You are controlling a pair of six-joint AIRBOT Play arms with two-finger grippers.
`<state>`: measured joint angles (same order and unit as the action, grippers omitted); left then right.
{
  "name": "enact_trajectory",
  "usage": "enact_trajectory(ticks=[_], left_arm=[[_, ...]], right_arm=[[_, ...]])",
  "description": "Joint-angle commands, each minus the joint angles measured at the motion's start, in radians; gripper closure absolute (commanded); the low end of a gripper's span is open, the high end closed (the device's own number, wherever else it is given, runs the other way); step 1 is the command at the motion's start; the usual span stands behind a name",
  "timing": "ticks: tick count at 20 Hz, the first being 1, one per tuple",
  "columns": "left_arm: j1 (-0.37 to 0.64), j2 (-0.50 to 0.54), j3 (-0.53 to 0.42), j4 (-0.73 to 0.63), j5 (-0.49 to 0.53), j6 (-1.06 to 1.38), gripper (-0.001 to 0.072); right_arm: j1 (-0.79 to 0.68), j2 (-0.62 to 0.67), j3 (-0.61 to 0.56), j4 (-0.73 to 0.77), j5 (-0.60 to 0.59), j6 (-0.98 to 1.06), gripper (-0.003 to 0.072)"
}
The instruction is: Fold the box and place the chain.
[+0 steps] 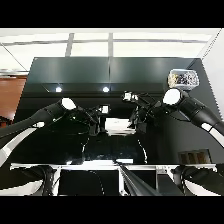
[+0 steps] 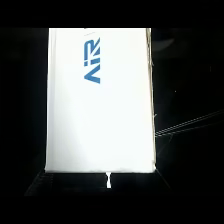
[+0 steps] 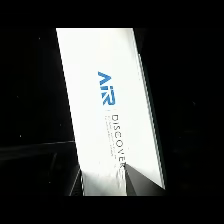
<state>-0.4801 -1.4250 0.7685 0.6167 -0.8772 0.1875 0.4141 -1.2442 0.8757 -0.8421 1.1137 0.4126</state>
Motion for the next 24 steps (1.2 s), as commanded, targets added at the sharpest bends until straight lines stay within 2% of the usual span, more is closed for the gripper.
enact_trajectory(ticks=[1,5,11,16,19,23,24], left_arm=[[0.0,-0.001,0.001,0.0,0.002,-0.001,0.0302],[0.001,-0.001,0.001,0.0,0.002,-0.001,0.0302],[0.001,-0.001,0.001,0.0,0.002,-0.001,0.0302],[0.002,-0.001,0.001,0.0,0.005,-0.001,0.0302],[0.002,-0.001,0.001,0.0,0.005,-0.001,0.0302],[0.002,-0.001,0.001,0.0,0.005,-0.001,0.0302],[0.002,-0.001,0.001,0.0,0.005,-0.001,0.0302]], right_arm=[[0.0,0.0,0.0,0.005,0.028,0.003,0.0364],[0.0,0.0,-0.001,0.005,0.039,0.048,0.0365],[0.0,0.001,-0.037,-0.006,-0.008,0.048,0.0365],[-0.008,0.032,-0.034,-0.007,0.035,0.06,0.0365],[-0.04,0.095,-0.028,-0.005,0.055,0.136,0.0365],[-0.12,0.168,-0.029,0.043,0.132,0.382,0.0368],[-0.133,0.168,-0.037,0.087,0.158,0.465,0.0453]])
